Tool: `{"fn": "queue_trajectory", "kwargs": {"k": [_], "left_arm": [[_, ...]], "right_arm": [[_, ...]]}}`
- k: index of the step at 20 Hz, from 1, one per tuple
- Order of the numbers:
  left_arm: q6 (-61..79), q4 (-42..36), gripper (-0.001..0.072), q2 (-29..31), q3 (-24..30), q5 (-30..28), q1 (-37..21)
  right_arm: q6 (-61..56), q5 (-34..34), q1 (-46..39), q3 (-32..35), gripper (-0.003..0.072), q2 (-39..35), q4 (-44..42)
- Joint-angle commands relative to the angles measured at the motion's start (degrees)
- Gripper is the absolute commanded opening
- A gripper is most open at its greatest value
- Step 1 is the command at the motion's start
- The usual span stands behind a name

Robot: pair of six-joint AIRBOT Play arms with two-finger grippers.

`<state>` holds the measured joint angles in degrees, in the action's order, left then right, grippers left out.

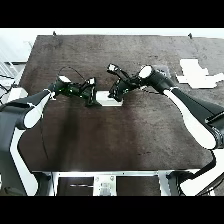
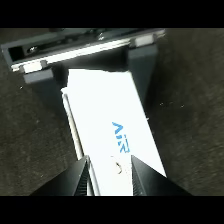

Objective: Fold the box and place the chain.

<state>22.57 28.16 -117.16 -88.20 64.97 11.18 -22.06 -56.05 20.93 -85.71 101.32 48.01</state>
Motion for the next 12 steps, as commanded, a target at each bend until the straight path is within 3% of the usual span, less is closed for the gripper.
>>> {"fn": "queue_trajectory", "kwargs": {"k": [1, 6, 7, 8, 12], "left_arm": [[0.0, 0.0, 0.0362, 0.0, 0.0, 0.0, 0.0], [0.0, 0.0, 0.0362, 0.0, 0.0, 0.0, 0.0], [0.0, 0.0, 0.0362, 0.0, 0.0, 0.0, 0.0], [0.0, 0.0, 0.0362, 0.0, 0.0, 0.0, 0.0], [0.0, 0.0, 0.0362, 0.0, 0.0, 0.0, 0.0]], "right_arm": [[0.2, -0.1, 0.1, 1.7, 0.0302, -0.1, -1.4], [1.8, 0.0, 0.0, 3.7, 0.0307, -0.1, -3.5], [1.8, -0.7, 0.0, 3.7, 0.0340, -0.1, -4.1], [2.3, -1.3, -0.3, 3.6, 0.0439, -0.2, -5.0], [8.2, -4.3, -3.4, 3.7, 0.0454, -1.2, -15.2]]}}
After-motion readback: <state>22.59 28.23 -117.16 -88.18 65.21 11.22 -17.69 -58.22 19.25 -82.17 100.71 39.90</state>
